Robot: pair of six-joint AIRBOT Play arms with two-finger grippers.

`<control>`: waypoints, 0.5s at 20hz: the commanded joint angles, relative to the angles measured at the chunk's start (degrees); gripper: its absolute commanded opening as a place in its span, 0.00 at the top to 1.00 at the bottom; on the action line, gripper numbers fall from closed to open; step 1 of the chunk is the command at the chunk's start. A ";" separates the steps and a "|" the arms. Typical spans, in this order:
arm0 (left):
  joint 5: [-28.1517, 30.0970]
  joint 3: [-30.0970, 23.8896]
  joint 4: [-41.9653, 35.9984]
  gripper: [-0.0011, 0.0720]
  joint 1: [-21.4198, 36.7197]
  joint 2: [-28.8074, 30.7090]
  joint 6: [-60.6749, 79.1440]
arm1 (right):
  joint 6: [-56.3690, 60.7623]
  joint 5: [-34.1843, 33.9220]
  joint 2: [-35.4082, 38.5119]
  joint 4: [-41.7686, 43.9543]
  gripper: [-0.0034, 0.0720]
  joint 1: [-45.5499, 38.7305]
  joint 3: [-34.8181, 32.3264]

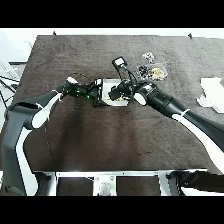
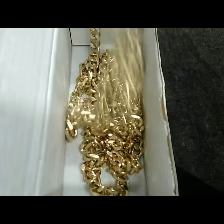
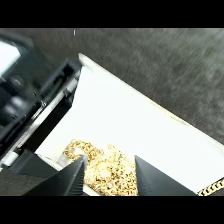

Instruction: Fold the box and place the chain.

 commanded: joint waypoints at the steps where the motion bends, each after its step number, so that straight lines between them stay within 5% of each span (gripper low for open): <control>1: 0.07 0.00 0.02 0.59 -0.02 0.04 0.00 | 0.13 -2.40 -0.92 -0.04 0.35 -2.01 -1.36; 7: 0.13 0.00 0.00 0.59 -0.02 0.04 0.02 | 3.50 -1.07 1.20 0.39 0.28 -15.61 -1.40; 10: 0.17 0.00 0.00 0.59 -0.02 0.02 0.02 | -0.66 -1.14 -3.69 10.67 0.26 -25.07 0.48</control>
